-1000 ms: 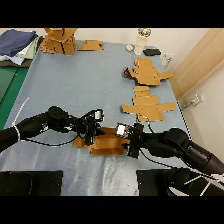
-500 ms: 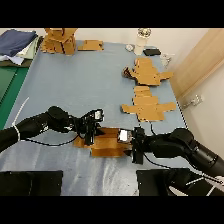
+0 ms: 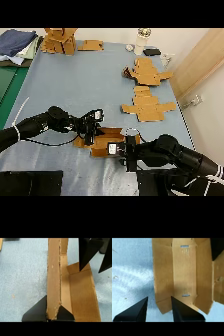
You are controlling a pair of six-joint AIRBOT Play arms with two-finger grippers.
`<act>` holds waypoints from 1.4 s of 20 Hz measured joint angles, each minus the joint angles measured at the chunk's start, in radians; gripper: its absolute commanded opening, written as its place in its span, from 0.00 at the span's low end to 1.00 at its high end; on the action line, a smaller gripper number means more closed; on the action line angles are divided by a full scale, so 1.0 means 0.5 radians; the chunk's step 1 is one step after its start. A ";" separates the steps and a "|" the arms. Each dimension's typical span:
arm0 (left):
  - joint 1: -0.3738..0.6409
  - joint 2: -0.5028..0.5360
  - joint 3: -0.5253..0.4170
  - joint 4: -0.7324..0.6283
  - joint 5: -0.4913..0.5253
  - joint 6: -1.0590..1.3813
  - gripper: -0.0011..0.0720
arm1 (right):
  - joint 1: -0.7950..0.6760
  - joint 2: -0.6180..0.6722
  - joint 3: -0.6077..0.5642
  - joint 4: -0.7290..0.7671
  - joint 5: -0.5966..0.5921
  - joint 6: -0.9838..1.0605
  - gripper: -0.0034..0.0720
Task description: Fold the box.
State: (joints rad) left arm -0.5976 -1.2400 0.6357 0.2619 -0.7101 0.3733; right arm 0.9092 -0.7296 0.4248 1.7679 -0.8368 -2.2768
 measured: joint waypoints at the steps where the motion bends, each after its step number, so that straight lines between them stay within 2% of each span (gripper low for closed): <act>1: 0.000 0.000 0.000 0.000 0.001 0.000 0.03 | 0.008 -0.027 -0.002 -0.005 0.034 0.006 0.65; 5: 0.000 0.000 0.000 0.001 0.000 0.000 0.04 | 0.023 -0.078 -0.004 -0.063 0.113 0.056 0.65; 8: 0.000 0.000 0.000 0.000 0.000 0.000 0.04 | 0.027 -0.084 -0.003 -0.243 0.193 0.243 0.65; 12: -0.001 0.000 0.000 0.000 0.001 0.000 0.03 | 0.027 -0.003 -0.001 -0.474 0.244 0.530 0.65; 17: 0.000 0.000 0.000 0.001 0.001 0.001 0.04 | 0.013 0.109 -0.001 -0.584 0.224 0.648 0.65; 24: 0.000 0.000 0.000 0.000 0.002 0.000 0.03 | -0.078 0.134 -0.001 -0.654 0.237 0.670 0.65; 28: 0.000 0.000 0.000 0.000 0.002 0.000 0.04 | -0.231 0.127 -0.001 -0.432 0.272 0.364 0.65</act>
State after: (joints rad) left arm -0.5976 -1.2400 0.6357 0.2619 -0.7094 0.3733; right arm 0.7937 -0.6662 0.4244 1.5520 -0.7010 -2.0949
